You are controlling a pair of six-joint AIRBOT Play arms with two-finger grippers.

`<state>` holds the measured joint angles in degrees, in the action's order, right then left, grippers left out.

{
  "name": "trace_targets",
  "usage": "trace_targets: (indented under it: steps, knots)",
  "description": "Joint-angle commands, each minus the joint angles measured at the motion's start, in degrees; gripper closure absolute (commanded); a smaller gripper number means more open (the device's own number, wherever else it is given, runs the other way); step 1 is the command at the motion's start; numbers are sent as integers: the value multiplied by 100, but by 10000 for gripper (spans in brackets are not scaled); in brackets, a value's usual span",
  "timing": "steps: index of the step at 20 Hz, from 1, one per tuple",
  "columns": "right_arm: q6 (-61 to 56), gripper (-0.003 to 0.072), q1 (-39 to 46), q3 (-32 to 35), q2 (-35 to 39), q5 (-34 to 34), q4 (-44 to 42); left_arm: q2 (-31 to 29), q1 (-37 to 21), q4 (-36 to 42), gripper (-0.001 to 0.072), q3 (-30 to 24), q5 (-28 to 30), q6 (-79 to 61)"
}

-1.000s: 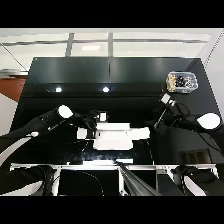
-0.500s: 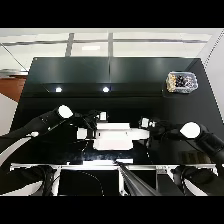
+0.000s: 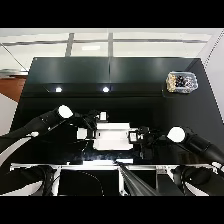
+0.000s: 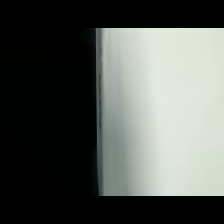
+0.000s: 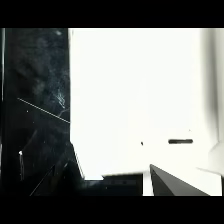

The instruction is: Fold the box and place the chain.

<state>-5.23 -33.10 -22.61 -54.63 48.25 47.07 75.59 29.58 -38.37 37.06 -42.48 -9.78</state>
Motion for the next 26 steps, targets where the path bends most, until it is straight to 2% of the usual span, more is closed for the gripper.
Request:
trace_targets:
  steps: [1, 4, 6, 10, 13, 26]
  knots:
    - [39, -18, -289, 4, -184, -564, -177, 4, 2, 4, 676, -4, 2, -7]
    - [35, -17, -544, 2, -260, -1121, -396, 4, 0, 2, 675, -4, 0, -4]
    - [20, -18, -662, -20, -258, -1257, -577, 4, 2, 4, 676, -4, 0, -4]
    - [-769, -18, -487, -485, -195, -981, -103, 4, 0, 4, 676, -4, 0, -4]
    - [-1185, -18, -382, -564, -2, -944, 352, 4, 2, 4, 676, -4, -17, -4]
    - [-1451, -18, 107, -603, 50, -951, 389, 2, 2, 151, 676, -4, -22, 107]
